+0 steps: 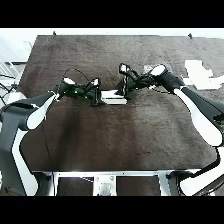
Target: Fold the box and place the chain.
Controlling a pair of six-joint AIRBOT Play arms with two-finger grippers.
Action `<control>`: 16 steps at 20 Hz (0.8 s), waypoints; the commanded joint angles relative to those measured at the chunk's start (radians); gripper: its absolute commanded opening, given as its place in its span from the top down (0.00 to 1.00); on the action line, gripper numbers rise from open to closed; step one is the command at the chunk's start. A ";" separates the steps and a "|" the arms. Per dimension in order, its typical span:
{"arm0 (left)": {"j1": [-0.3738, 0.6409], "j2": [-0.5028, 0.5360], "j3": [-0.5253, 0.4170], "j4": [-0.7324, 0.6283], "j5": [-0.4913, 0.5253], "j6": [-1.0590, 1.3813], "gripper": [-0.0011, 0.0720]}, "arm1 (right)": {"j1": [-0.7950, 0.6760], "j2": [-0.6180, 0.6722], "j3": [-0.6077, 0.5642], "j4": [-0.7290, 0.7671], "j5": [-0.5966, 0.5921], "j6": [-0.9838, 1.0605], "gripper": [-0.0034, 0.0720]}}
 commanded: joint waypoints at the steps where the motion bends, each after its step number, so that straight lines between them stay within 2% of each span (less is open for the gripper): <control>1: 0.000 0.000 0.000 0.000 -0.001 0.001 0.41 | 0.000 -0.001 0.000 0.000 -0.006 0.000 0.58; 8: 0.000 0.000 0.000 0.000 -0.001 0.001 0.41 | 0.002 -0.026 -0.018 0.002 -0.006 -0.002 0.58; 14: 0.000 0.000 0.000 0.000 0.000 0.001 0.41 | -0.003 -0.026 -0.065 0.023 0.061 -0.004 0.57; 16: 0.000 0.000 0.000 0.000 0.000 0.001 0.41 | -0.010 -0.026 -0.067 0.036 0.061 -0.013 0.38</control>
